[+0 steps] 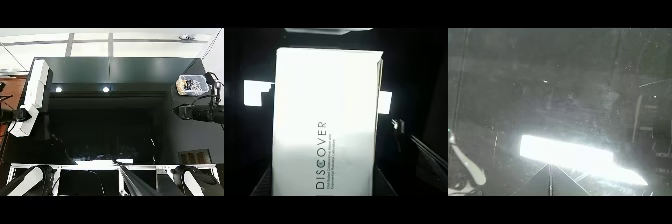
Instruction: Fold the box and place the chain.
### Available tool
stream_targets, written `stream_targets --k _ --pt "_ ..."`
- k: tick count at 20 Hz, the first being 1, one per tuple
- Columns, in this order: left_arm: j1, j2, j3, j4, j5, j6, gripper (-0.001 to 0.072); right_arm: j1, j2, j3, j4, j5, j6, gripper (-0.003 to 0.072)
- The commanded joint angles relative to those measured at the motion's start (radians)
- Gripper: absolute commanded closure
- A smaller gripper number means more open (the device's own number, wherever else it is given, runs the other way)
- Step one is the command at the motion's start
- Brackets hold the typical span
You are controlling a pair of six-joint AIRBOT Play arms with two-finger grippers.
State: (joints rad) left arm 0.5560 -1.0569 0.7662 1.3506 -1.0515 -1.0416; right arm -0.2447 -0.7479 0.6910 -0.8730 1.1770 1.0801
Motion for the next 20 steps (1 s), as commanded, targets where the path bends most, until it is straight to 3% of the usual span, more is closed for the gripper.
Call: stream_targets --k 1,7,12,14,15,16,20 --pt "0.007 -0.001 -0.024 -0.049 0.076 0.099 0.0437 0.0 0.0 0.0 0.0 -0.007 0.001 0.0672" --pt "0.005 -0.001 -0.05 -0.096 0.21 0.094 0.0437 0.0 0.0 0.0 0.0 -0.008 0.01 0.0672" --pt "0.005 -0.014 -0.051 -0.109 0.232 0.094 0.0435 0.0 0.0 0.0 0.0 -0.01 0.024 0.0672" --pt "0.005 -0.016 -0.056 -0.11 0.239 0.094 0.0357 0.0 0.0 0.0 0.0 -0.01 0.024 0.0672" --pt "0.005 -0.016 -0.056 -0.11 0.243 0.094 0.0212 -0.001 0.0 0.0 0.0 -0.01 0.024 0.0672" --pt "0.005 -0.016 -0.055 -0.11 0.252 0.094 -0.0008 0.0 0.0 0.0 0.0 -0.01 0.024 0.0672" --pt "0.005 0.007 0.04 -0.13 0.242 0.092 -0.0004 -0.001 0.0 0.0 -0.002 0.01 0.023 0.0672"
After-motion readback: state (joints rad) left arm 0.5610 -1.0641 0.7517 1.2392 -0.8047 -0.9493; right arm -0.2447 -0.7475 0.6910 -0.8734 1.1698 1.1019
